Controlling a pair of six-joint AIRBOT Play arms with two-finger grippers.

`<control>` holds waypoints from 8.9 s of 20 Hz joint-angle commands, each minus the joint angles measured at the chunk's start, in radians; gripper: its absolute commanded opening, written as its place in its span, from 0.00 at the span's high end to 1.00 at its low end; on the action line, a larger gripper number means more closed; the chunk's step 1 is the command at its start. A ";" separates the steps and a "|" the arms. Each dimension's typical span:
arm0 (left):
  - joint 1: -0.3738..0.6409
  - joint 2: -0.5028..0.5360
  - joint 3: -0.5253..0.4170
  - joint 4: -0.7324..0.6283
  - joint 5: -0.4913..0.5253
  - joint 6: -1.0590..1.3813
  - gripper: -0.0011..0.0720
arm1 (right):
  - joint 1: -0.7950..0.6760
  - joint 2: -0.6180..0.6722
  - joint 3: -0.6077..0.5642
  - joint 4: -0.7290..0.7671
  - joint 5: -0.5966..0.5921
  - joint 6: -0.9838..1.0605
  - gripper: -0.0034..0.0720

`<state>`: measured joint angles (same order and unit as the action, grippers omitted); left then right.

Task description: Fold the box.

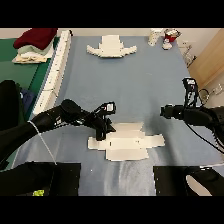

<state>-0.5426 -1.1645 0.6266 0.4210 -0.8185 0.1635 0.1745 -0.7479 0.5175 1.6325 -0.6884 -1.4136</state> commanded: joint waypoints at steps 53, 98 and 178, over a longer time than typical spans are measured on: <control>-0.073 0.064 -0.101 -0.066 0.071 0.048 0.97 | 0.000 0.000 0.001 0.053 -0.044 -0.001 0.58; -0.074 0.064 -0.101 -0.032 0.024 0.046 0.97 | 1.124 -0.136 0.029 -0.294 -0.405 0.050 0.01; -0.074 0.064 -0.101 -0.032 0.023 0.045 0.97 | 0.256 -0.107 -0.214 0.573 -0.156 -1.598 0.27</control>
<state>-0.6163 -1.1007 0.5255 0.3889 -0.7956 0.2089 0.4267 -0.8528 0.3111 2.2066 -0.8570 -3.0119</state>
